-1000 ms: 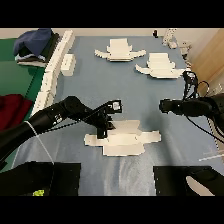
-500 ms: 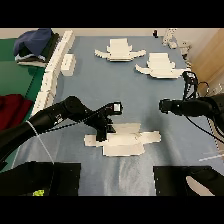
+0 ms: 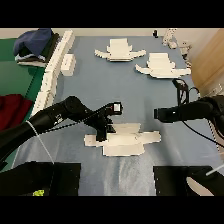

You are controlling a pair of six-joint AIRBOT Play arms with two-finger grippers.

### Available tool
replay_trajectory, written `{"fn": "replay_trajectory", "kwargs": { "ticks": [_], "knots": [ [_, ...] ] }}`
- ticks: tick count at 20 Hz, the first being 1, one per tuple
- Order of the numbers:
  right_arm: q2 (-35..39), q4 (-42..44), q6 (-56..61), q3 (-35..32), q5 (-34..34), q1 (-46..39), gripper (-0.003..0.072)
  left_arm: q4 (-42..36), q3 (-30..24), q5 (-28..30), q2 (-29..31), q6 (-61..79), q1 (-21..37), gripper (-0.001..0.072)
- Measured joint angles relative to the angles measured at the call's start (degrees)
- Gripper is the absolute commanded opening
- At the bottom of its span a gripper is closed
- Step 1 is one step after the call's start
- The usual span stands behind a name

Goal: Fold the box.

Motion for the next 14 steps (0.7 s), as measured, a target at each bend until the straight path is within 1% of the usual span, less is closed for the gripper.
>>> {"fn": "replay_trajectory", "kwargs": {
  "ticks": [2, 5, 6, 7, 8, 9, 11, 14],
  "knots": [
    [2.64, 0.66, -0.48, -0.92, -3.43, 5.11, 0.0, 0.02, 0.0, 0.0, 0.0, -0.02, 0.0, 0.0013],
    [8.26, 1.84, 0.81, -3.74, -8.11, 16.76, 0.0001, 0.02, 0.0, 0.0, 0.0, -0.04, 0.0, 0.0013],
    [10.01, 1.88, 1.38, -4.79, -8.87, 21.27, 0.0037, 0.02, 0.0, -0.02, 0.0, -0.04, 0.0, 0.0013],
    [11.58, 1.75, 1.9, -5.86, -9.16, 26.18, 0.0338, 0.02, 0.0, 0.0, 0.0, -0.07, 0.0, 0.0013],
    [12.59, 0.94, 1.88, -6.78, -9.07, 30.64, 0.0666, 0.02, 0.0, -0.02, 0.0, -0.15, 0.0, 0.0013],
    [13.14, -0.83, 1.44, -7.72, -8.37, 35.12, 0.072, 0.02, 0.0, 0.0, 0.0, -0.15, 0.0, 0.0013],
    [12.46, -5.6, -0.83, -9.25, -5.97, 42.29, 0.072, 0.02, 0.0, 0.0, 0.0, -0.13, 0.0, 0.0013],
    [7.76, -11.69, -4.35, -10.49, -2.32, 49.0, 0.072, 0.02, 0.0, 0.0, 0.0, -0.13, 0.0, 0.0013]
  ]
}}
